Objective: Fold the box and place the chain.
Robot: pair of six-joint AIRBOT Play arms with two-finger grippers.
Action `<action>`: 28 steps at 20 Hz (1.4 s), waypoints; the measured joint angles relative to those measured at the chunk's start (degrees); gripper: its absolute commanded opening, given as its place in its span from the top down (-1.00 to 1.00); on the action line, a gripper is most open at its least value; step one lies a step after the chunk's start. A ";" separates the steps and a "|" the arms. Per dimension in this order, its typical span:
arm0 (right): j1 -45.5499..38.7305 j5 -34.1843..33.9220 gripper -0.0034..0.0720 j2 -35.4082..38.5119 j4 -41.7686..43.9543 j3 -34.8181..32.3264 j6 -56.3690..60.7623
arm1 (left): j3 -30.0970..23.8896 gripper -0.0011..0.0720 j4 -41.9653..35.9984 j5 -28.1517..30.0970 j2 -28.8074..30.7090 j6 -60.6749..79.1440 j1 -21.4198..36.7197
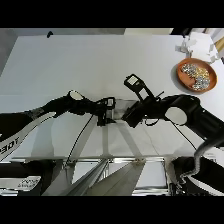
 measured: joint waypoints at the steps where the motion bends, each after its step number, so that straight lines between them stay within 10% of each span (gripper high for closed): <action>1: 0.00 -0.26 0.85 -1.25 -0.15 -0.09 0.00 | 0.00 0.94 0.00 -0.02 0.00 -0.02 0.00; 4: 0.00 -1.51 0.42 -3.82 -0.52 -0.24 0.00 | 0.00 0.94 -0.02 -0.02 0.00 -0.02 0.00; 13: -1.70 -0.81 0.62 0.26 -1.11 -0.31 -2.27 | 0.00 0.94 -0.02 -0.02 0.00 0.00 0.00; 14: -2.93 0.50 0.87 2.21 -1.14 -0.31 -4.04 | 0.00 0.94 -0.02 -0.02 0.00 0.00 0.00; 20: -18.64 14.27 0.85 10.14 -1.33 -0.46 -28.46 | 0.00 0.94 0.00 0.00 0.00 -0.02 0.00; 21: -21.29 15.47 0.64 10.36 -1.20 -0.72 -32.48 | 0.00 0.94 -0.02 -0.02 0.00 0.00 0.00; 23: -25.62 15.91 -0.56 9.84 0.02 -1.66 -39.52 | 0.00 0.94 -0.02 -0.02 0.00 -0.02 0.00; 28: -28.20 11.69 -0.61 3.39 5.22 -5.46 -57.22 | 0.00 0.94 -0.02 -0.02 0.00 -0.02 0.00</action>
